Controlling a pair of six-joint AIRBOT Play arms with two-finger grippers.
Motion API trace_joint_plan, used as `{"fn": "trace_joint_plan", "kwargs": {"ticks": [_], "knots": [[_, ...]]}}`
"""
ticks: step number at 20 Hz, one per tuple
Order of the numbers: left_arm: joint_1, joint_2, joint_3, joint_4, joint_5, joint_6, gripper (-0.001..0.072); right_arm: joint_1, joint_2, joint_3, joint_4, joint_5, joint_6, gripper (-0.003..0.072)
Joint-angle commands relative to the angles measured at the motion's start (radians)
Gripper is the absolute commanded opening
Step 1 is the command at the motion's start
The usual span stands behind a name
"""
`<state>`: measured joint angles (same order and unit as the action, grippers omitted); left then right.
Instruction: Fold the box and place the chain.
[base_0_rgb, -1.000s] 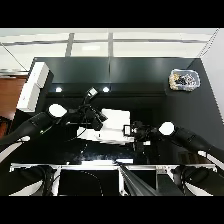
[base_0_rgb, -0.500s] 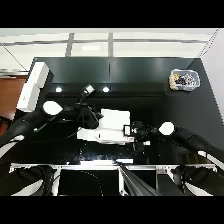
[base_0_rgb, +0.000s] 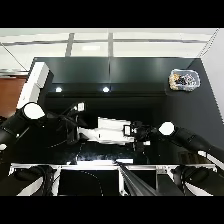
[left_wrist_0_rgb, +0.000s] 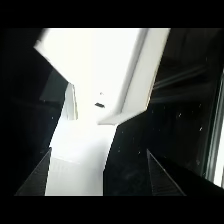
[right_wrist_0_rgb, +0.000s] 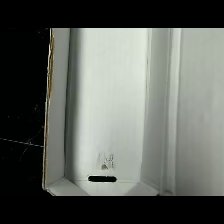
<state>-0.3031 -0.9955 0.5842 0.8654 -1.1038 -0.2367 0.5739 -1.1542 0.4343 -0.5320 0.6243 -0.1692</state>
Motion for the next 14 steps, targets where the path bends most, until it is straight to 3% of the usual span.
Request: {"fn": "trace_joint_plan", "kwargs": {"ticks": [1, 4, 9, 10, 12, 14], "knots": [[-0.048, -0.005, -0.037, 0.066, 0.123, 0.148, 0.0716, 0.0, 0.0, 0.0, 0.0, 0.0, 0.0, 0.0172], [-0.125, -0.047, -0.037, 0.065, 0.242, 0.167, 0.0715, 0.0, 0.0, 0.0, 0.0, 0.0, 0.0, 0.0171], [-0.207, -0.089, -0.037, 0.038, 0.27, 0.166, 0.0687, 0.0, 0.0, 0.0, 0.0, 0.0, 0.0, 0.0172], [-0.208, -0.089, -0.037, 0.026, 0.272, 0.166, 0.0623, 0.0, 0.0, 0.0, 0.0, 0.0, 0.0, 0.0171], [-0.209, -0.089, -0.037, 0.01, 0.283, 0.166, 0.0286, 0.0, 0.0, 0.0, 0.0, 0.0, 0.0, 0.0171], [-0.208, -0.089, -0.037, -0.025, 0.289, 0.166, 0.0241, 0.0, 0.0, 0.0, 0.0, 0.0, 0.0, 0.0172]]}}
